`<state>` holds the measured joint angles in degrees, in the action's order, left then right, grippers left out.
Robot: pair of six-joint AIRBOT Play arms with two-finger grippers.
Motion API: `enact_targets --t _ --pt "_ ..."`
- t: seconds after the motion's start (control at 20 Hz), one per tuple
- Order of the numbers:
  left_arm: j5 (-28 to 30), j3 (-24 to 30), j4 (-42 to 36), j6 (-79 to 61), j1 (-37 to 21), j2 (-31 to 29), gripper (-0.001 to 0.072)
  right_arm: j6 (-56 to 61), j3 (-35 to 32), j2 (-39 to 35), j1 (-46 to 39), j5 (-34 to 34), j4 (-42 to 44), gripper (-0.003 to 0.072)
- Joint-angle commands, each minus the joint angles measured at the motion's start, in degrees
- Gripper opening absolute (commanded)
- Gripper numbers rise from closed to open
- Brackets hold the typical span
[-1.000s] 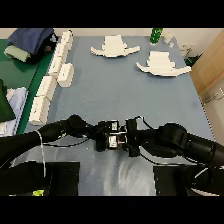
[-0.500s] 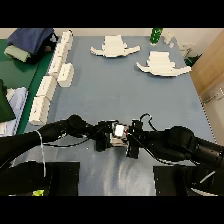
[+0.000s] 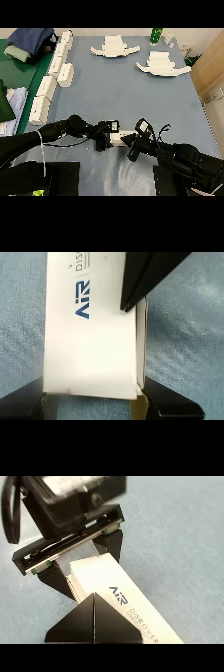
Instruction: Fold the box.
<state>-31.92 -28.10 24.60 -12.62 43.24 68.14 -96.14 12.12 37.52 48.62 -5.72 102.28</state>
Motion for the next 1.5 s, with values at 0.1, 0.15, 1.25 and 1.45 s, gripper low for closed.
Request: enact_targets --t 0.1,0.15,1.25,1.45 --pt "0.0 0.0 0.0 0.0 0.0 0.0 0.0452 2.8 -4.5 0.2 0.1 6.8 1.2 0.0003" --pt "0.0 0.0 0.0 0.0 0.0 0.0 0.0452 3.0 -4.9 0.8 0.1 7.4 1.3 0.0003" --pt "0.0 0.0 0.0 0.0 0.0 0.0 0.0452 5.3 -5.9 4.8 0.1 11.8 1.5 0.0003" --pt "0.0 0.0 0.0 0.0 0.0 0.0 0.0452 5.2 -5.6 1.2 0.0 13.4 1.5 0.0003"
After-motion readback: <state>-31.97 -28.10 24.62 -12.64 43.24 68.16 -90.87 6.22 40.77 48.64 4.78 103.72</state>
